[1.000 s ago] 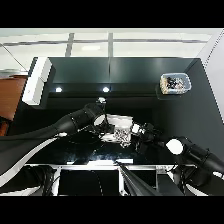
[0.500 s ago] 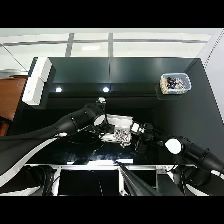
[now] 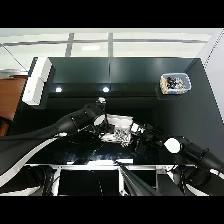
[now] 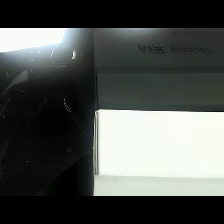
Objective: Fold the box and place the chain.
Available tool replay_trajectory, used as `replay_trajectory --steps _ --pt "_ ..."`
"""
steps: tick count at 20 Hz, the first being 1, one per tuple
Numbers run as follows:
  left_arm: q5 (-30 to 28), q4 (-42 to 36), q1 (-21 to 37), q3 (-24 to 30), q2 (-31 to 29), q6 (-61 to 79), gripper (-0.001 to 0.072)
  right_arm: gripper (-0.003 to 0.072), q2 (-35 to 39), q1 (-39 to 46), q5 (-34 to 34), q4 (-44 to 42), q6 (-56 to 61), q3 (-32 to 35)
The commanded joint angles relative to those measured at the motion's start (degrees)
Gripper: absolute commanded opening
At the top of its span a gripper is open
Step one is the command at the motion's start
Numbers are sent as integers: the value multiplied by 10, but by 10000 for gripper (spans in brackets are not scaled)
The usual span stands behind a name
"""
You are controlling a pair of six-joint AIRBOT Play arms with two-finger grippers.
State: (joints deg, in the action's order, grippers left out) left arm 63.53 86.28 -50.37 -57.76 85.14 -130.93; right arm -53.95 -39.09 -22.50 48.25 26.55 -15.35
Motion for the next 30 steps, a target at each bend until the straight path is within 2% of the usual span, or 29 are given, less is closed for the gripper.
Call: replay_trajectory --steps 1,2,9,15,20,30 --pt "0 0 0 0 0 0 33 119 0 0 -10 3 0 0" --pt "0 0 0 0 0 0 33 36 0 0 -16 4 0 -1" --pt "0 0 0 0 0 0 33 36 9 26 -64 4 20 -17" --pt "0 0 0 0 0 0 33 36 67 94 -159 4 22 -66" --pt "0 0 0 0 0 0 33 36 101 129 -259 3 37 -135" --pt "2 0 0 0 0 0 33 37 108 129 -272 -28 56 -236"
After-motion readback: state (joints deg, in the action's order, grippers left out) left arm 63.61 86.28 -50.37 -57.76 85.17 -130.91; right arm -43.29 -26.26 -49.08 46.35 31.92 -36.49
